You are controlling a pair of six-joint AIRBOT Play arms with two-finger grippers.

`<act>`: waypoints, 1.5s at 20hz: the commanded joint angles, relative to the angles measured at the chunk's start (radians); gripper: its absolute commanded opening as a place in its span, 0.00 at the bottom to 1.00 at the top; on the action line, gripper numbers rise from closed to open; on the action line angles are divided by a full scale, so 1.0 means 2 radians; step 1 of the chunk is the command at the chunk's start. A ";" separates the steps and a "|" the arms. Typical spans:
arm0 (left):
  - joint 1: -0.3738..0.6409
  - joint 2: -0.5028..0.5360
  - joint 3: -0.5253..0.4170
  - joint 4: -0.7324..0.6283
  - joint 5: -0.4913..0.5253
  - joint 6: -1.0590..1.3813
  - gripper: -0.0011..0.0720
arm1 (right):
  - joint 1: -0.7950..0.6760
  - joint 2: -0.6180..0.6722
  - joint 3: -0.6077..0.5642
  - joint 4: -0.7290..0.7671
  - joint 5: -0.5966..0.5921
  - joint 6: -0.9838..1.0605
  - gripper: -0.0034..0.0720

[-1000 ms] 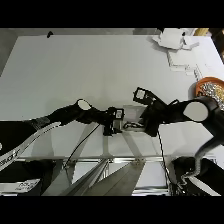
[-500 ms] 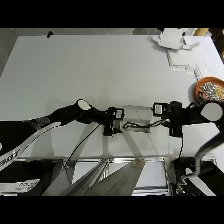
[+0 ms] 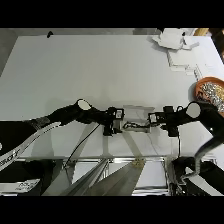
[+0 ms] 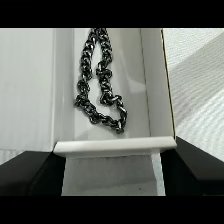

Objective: Fold the box and place the chain.

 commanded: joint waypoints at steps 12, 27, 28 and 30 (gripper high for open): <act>0.000 0.000 0.000 0.000 0.000 0.000 0.44 | 0.000 -0.034 -0.002 0.014 -0.016 -0.024 0.10; 0.000 0.000 0.000 0.000 0.000 0.000 0.44 | 0.006 0.202 -0.005 0.315 0.084 0.006 0.07; 0.000 0.000 0.000 0.000 0.000 0.000 0.44 | 0.019 0.202 -0.007 0.330 0.068 0.004 0.07; 0.000 0.000 0.000 0.000 0.000 0.000 0.44 | 0.060 0.200 -0.010 0.335 0.029 0.005 0.07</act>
